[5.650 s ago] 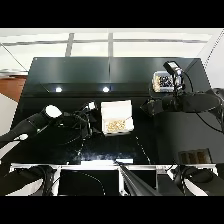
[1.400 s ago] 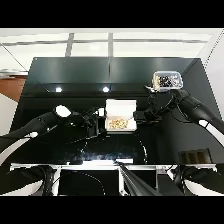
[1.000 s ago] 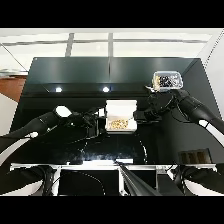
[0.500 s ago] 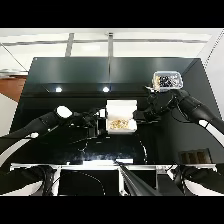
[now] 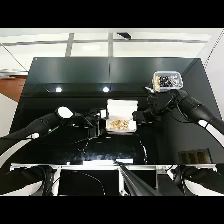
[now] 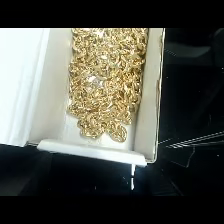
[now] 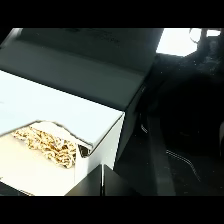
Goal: Fold the box and place the chain.
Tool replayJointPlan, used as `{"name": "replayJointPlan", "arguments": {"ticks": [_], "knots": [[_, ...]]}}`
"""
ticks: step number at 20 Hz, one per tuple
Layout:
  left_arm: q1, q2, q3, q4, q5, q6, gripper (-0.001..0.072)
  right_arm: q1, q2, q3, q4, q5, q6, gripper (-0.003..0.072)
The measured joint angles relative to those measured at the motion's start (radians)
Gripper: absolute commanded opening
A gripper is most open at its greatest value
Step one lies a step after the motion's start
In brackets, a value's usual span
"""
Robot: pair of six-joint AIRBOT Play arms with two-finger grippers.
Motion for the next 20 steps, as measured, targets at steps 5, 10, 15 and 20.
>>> {"name": "replayJointPlan", "arguments": {"ticks": [5,10,15,20], "knots": [[0.0,0.0,0.0,-0.001,-0.021,0.031,0.0672,0.0,0.0,0.0,0.0,0.002,0.0,0.0017],[0.009,0.0,0.001,0.03,-0.068,0.045,0.0684,0.0,0.0,0.0,-0.001,0.002,-0.001,0.0017],[0.032,0.003,0.003,0.042,-0.082,0.018,0.0685,0.0,0.0,0.0,0.01,0.006,-0.003,0.0017],[0.042,0.004,0.004,0.041,-0.072,-0.006,0.0684,0.001,0.0,0.0,0.009,0.005,-0.003,0.0017]]}}
